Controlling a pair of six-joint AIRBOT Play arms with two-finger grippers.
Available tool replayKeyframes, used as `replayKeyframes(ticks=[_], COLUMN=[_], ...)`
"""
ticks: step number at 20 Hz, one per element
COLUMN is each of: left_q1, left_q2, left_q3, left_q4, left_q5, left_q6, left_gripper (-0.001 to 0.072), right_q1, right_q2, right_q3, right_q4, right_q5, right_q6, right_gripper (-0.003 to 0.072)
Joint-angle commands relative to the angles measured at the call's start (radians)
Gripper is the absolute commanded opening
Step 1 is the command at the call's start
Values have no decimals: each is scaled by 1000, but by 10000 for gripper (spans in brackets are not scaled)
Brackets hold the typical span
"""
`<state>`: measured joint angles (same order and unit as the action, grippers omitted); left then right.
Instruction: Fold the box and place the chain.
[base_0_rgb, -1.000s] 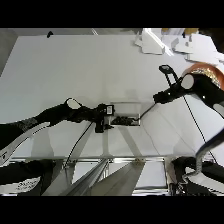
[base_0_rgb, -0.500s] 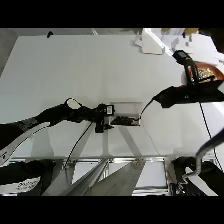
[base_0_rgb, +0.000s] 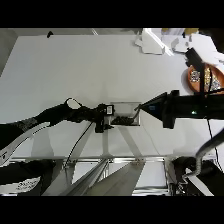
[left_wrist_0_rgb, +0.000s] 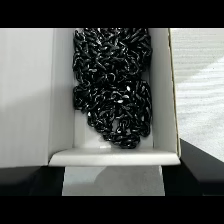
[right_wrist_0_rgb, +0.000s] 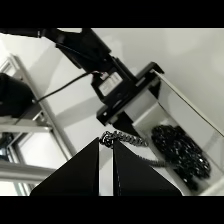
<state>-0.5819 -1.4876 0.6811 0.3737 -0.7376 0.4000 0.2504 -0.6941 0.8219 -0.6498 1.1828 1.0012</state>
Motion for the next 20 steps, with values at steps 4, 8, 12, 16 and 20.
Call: replayKeyframes(ticks=[4, 8, 12, 16, 20], left_q1=[1, 1, 1, 1, 1], left_q2=[0, 0, 0, 0, 0], left_q3=[0, 0, 0, 0, 0], left_q4=[0, 0, 0, 0, 0], left_q5=[0, 0, 0, 0, 0], left_q6=[0, 0, 0, 0, 0], left_gripper=[208, 208, 208, 208, 208], right_q1=[222, 293, 297, 297, 295], right_q2=[-171, -358, -389, -365, -366], right_q3=[-98, -98, -90, 63, 146], right_q4=[-162, -250, -245, -273, -454], right_q5=[-291, -331, -336, -275, -343], right_q6=[-44, -25, -11, -10, 13], right_gripper=[19, 19, 194, 232, 231])
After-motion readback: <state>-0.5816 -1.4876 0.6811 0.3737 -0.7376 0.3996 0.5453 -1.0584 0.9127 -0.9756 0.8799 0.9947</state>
